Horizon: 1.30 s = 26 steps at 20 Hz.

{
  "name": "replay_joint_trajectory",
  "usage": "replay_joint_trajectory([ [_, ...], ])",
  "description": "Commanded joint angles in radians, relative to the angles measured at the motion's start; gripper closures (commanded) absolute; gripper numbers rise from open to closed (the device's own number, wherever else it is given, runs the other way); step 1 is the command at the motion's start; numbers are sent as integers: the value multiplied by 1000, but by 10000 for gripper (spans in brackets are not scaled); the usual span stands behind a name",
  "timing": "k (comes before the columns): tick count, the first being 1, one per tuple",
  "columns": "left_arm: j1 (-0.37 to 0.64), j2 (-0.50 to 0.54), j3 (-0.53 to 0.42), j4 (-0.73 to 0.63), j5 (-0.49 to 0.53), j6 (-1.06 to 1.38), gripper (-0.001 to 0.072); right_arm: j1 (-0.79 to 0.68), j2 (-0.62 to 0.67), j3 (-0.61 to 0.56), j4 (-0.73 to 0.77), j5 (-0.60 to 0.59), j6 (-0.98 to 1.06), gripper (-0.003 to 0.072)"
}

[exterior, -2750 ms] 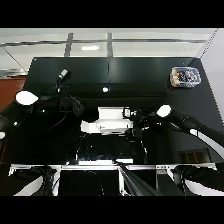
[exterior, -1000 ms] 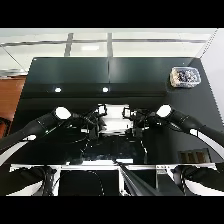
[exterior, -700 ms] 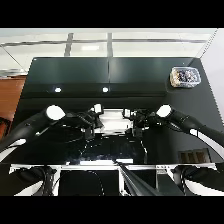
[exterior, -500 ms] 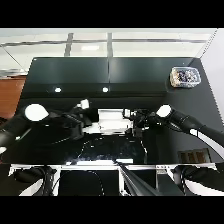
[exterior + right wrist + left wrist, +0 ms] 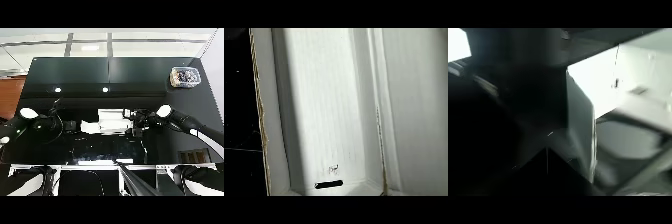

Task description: Fold the box and place the chain.

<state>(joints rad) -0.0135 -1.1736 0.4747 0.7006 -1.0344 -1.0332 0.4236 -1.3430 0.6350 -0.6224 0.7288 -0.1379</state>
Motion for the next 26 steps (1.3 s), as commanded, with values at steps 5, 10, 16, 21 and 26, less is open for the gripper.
replay_joint_trajectory([
  [5,-101,-215,85,-163,3,48,684,0,-1,0,0,0,0,460],
  [10,-101,-216,189,-197,-106,139,175,0,-1,0,0,0,0,460],
  [16,-245,-215,279,-151,-115,30,169,0,-1,0,0,0,0,459],
  [21,-353,-215,386,-6,-59,-214,254,0,-1,0,0,0,0,460],
  [26,-471,-216,457,302,-35,-541,275,0,-1,0,0,0,0,460],
])
